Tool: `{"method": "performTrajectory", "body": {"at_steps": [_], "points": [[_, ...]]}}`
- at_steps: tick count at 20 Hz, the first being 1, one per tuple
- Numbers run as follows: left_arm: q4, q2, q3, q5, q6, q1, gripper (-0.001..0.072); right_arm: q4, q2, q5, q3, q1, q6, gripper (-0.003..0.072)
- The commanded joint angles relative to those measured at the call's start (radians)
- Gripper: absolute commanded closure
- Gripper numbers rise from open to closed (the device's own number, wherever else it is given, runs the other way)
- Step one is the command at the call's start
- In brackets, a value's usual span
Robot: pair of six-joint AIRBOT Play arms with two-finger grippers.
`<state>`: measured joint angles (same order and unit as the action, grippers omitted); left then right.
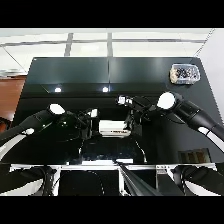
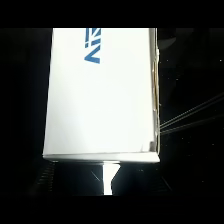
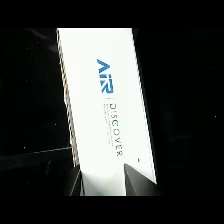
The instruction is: Fold the box and place the chain.
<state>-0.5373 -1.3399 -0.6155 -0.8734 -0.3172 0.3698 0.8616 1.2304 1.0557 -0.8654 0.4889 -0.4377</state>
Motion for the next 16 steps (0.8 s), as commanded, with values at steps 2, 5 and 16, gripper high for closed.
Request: {"method": "performTrajectory", "body": {"at_steps": [2, 5, 16], "points": [[-0.001, 0.0, 0.0, 0.003, 0.0, -0.001, 0.0313, -0.004, -0.002, 0.001, -0.001, -0.001, 0.001, 0.0395], [-0.001, 0.0, 0.0, 0.003, 0.0, -0.001, 0.0313, -0.004, -0.002, -0.016, -0.001, -0.001, 0.001, 0.0295], [-0.001, 0.0, 0.0, 0.003, 0.0, -0.001, 0.0313, -0.003, 0.002, -0.013, 0.002, 0.003, 0.001, 0.0296]]}}
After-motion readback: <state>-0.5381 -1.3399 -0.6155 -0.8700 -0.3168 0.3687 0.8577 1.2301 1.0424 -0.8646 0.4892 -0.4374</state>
